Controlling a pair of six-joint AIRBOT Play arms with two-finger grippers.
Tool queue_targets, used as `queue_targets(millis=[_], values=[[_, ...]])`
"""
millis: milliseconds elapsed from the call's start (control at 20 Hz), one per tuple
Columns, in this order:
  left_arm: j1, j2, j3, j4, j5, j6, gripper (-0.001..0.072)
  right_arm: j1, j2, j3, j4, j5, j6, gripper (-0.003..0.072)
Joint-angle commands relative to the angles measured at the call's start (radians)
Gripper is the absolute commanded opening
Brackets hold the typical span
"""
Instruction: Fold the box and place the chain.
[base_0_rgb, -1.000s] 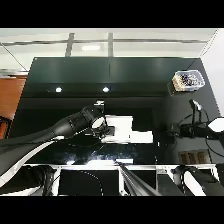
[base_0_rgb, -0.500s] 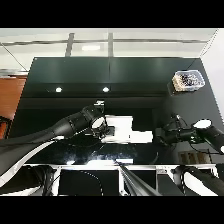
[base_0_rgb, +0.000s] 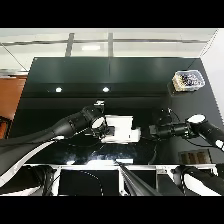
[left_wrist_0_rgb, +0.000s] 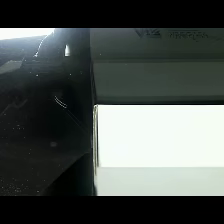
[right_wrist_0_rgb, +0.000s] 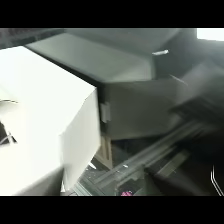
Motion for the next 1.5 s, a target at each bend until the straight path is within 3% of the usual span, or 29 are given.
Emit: queue_targets(millis=[0,200,450,800,1050,1100,1200,1300,1350,1450], values=[[0.001,0.000,0.000,0.000,0.000,0.000,0.0030,0.030,-0.003,0.050,0.021,0.030,-0.026,0.0580],[0.001,0.000,0.000,0.000,0.001,0.000,0.0030,0.135,-0.003,0.093,0.047,-0.001,-0.006,0.0580],[0.001,0.000,0.000,0.002,0.001,0.000,0.0030,0.336,-0.003,0.150,0.016,-0.191,0.173,0.0577],[0.003,0.000,0.000,0.004,0.001,0.000,0.0031,0.594,-0.003,0.281,-0.511,-0.374,0.692,0.0558],[0.003,0.000,0.000,0.004,0.001,0.000,0.0030,0.702,-0.006,0.357,-0.808,-0.288,1.098,0.0556],[0.003,0.000,0.000,0.005,0.001,0.000,0.0030,0.724,-0.013,0.382,-0.870,-0.246,1.165,0.0506],[0.003,0.000,0.000,0.004,0.001,0.000,0.0031,0.768,-0.029,0.428,-0.951,-0.190,1.254,0.0496],[0.003,0.000,0.000,0.005,0.000,0.000,0.0030,0.805,-0.056,0.470,-0.982,-0.150,1.312,0.0476],[0.003,0.000,0.000,0.004,0.000,0.000,0.0030,0.821,-0.074,0.487,-0.982,-0.134,1.322,0.0413],[0.003,0.000,0.000,0.004,0.000,0.000,0.0030,0.847,-0.103,0.503,-0.992,-0.109,1.365,0.0407]])
